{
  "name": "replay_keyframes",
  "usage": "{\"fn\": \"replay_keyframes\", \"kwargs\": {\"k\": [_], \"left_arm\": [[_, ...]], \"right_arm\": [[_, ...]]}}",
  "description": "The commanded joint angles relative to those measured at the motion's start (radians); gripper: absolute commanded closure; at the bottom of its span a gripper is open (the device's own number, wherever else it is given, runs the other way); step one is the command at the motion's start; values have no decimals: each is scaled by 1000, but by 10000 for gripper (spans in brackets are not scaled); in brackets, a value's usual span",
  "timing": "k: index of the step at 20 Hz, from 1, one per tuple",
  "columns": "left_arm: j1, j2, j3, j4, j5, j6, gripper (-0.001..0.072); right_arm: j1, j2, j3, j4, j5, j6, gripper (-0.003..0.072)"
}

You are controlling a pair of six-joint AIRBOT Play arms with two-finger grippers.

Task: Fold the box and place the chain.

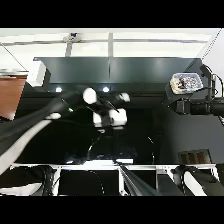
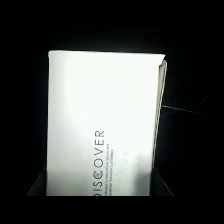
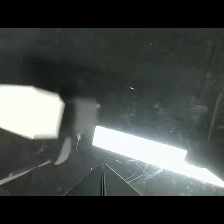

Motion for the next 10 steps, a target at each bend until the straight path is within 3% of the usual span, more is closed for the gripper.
{"fn": "replay_keyframes", "kwargs": {"k": [1, 6, 10], "left_arm": [[249, 66, 0, 42, -135, -267, 548], [661, 144, -1, 190, -306, -528, 549], [923, 180, -32, 244, -316, -573, 548]], "right_arm": [[-1, 1, 0, -3, 0, 4, 671], [-1, 1, 0, -3, -1, 5, 671], [-1, 1, 0, -3, -8, 17, 671]]}}
